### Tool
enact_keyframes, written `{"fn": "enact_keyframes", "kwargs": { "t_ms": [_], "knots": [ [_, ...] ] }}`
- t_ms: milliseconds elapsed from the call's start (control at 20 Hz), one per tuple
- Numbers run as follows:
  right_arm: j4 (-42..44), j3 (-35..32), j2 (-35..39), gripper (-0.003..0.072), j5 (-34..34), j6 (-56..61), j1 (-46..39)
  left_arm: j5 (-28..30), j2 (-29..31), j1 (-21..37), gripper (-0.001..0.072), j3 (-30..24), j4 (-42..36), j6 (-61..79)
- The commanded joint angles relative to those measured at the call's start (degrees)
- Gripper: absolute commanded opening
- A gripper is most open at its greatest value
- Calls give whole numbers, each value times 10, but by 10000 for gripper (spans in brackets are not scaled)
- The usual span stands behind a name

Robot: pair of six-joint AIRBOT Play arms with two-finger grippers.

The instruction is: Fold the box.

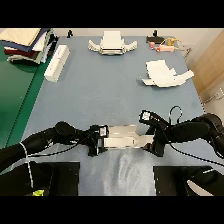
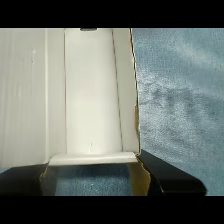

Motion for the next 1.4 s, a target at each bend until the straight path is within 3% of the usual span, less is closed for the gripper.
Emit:
{"fn": "enact_keyframes", "kwargs": {
  "t_ms": [0, 400, 450, 800, 850, 900, 950, 1200, 1350],
  "knots": [
    [25, 0, 2, 708, 0, 15, 0, -2, 0, 0, 596, 1, -2, 0],
    [19, 0, 2, 708, 1, 51, 0, -4, 0, 0, 608, 1, -2, 0],
    [19, 0, 2, 708, 1, 51, 0, -4, 0, 0, 705, 1, -2, 0],
    [19, 0, 2, 709, 1, 51, 0, -4, -1, 0, 703, 1, -2, 0],
    [19, 0, 2, 709, 1, 51, 0, -4, -1, 0, 671, 1, -2, -2],
    [19, 0, 2, 709, 1, 50, 0, -5, -1, 0, 447, 2, -2, -15],
    [19, 0, 2, 709, 1, 51, 0, -5, -1, -1, 335, 2, -2, -21],
    [33, 0, 2, 703, 0, 52, 0, 2, -1, -7, 338, 2, -1, -30],
    [105, 0, 2, 519, 1, 57, 0, 17, -1, -7, 338, 2, 0, -30]
  ]
}}
